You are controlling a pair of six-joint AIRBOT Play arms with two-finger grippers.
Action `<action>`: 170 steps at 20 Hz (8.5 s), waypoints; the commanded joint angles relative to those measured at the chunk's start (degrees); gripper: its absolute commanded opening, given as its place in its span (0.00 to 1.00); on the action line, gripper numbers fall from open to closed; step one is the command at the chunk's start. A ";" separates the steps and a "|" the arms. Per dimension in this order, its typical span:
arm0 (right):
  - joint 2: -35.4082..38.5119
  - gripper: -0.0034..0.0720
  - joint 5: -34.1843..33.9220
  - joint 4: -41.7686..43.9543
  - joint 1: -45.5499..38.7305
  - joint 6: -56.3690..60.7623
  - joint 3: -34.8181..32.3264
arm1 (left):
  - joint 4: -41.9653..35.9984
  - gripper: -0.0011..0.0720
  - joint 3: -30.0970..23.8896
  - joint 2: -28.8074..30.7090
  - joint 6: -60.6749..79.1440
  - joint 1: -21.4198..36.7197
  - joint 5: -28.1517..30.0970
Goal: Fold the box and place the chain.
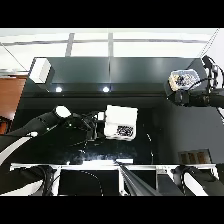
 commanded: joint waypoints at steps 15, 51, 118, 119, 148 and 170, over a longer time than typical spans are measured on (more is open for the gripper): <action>-0.11 0.83 -2.01 -4.11 5.77 0.02 0.00 | -1.14 0.94 0.11 -0.39 2.51 -3.41 0.37; -19.91 0.97 14.38 7.69 20.70 -54.51 5.57 | -1.11 0.63 0.11 -0.39 2.34 -3.48 0.63; -16.83 0.48 1.14 2.45 31.43 -56.96 -4.35 | -1.11 0.63 0.11 -0.39 2.34 -3.50 0.55; -16.31 0.48 1.20 2.47 31.43 -55.82 -4.35 | -1.11 0.63 0.11 -0.39 2.34 -3.50 0.55; -19.06 0.06 -5.20 25.09 25.49 -16.04 -16.48 | -1.14 0.63 0.11 -0.39 2.34 -3.50 0.57; 3.61 0.06 14.88 28.11 -5.44 -14.19 -5.64 | 12.11 0.99 0.59 13.18 -18.01 0.92 -5.29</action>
